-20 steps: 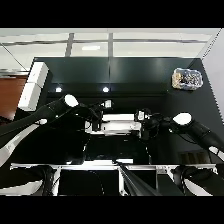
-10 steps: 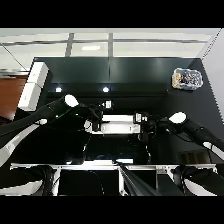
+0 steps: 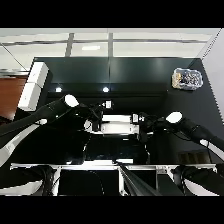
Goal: Fold the box and place the chain.
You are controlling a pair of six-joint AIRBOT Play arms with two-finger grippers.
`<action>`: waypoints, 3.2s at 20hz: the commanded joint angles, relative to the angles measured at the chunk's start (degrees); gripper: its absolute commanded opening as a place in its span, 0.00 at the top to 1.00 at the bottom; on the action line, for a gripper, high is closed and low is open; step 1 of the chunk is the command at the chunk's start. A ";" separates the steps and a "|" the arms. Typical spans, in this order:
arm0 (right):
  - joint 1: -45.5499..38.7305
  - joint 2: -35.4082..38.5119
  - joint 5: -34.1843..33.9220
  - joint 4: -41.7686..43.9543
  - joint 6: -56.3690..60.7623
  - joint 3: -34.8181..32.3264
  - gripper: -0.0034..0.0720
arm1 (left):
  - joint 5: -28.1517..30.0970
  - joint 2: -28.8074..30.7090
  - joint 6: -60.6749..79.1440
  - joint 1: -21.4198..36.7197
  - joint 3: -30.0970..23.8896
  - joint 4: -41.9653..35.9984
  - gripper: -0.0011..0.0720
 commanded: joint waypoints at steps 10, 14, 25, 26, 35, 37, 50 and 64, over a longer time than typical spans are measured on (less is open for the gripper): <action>1.77 -1.14 -1.77 -4.13 4.68 1.07 0.06 | 0.09 -0.04 0.00 0.00 -0.02 0.00 0.95; 1.79 -1.14 -1.75 -4.33 4.68 1.07 0.06 | 0.13 -0.04 0.00 0.00 -0.02 0.02 0.95; 3.15 -1.36 -3.26 -7.10 6.78 1.07 0.06 | 0.11 -0.04 -0.20 0.00 -0.02 0.02 0.95; 3.15 -1.36 -3.26 -7.10 6.80 1.07 0.06 | 0.11 -0.04 -0.20 0.00 -0.02 0.02 0.95; 3.15 -1.36 -3.19 -7.13 6.78 1.07 0.39 | 0.15 0.15 -0.92 0.09 0.00 0.02 0.46; 3.15 -1.36 -3.21 -7.13 6.78 1.05 0.39 | 0.04 1.75 -3.50 0.98 0.00 0.28 0.09; 3.15 -1.36 0.44 -8.46 4.33 1.07 0.68 | -27.12 16.94 -38.01 5.70 -0.09 17.70 0.68; 3.15 -1.36 -0.42 -8.15 4.70 1.07 0.72 | 4.13 14.93 -36.17 2.49 -3.98 -4.92 0.95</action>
